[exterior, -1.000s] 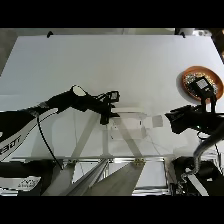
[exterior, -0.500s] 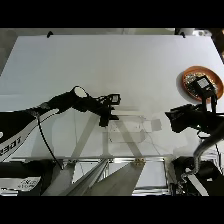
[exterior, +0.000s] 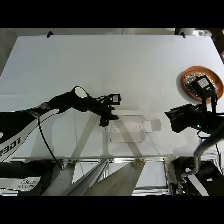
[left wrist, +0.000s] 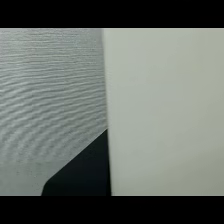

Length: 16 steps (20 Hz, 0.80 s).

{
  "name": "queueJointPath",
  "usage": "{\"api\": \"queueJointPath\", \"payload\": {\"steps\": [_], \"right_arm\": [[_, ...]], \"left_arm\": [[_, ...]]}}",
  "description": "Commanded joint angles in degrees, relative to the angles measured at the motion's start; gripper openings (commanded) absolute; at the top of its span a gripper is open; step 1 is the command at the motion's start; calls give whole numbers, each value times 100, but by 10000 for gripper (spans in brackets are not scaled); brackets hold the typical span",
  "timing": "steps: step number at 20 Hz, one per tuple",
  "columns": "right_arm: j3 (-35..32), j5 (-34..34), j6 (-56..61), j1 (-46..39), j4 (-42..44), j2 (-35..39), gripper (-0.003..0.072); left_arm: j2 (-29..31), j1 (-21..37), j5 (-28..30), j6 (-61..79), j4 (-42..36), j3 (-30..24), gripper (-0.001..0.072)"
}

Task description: Fold the box and place the chain.

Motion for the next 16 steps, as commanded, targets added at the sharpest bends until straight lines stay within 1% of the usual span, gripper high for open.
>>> {"api": "queueJointPath", "payload": {"steps": [1,7,13,16], "right_arm": [[2,0,0,-4,2,4,267],[2,-2,0,-4,2,4,267],[2,-70,-2,-4,2,4,267],[2,-120,-2,-4,0,4,267]], "left_arm": [[-2,-4,33,-33,24,-4,6],[-2,-4,-179,-33,22,-4,12],[-2,-4,-205,-33,22,-4,13],[-2,-24,-315,-33,22,-4,20]]}}
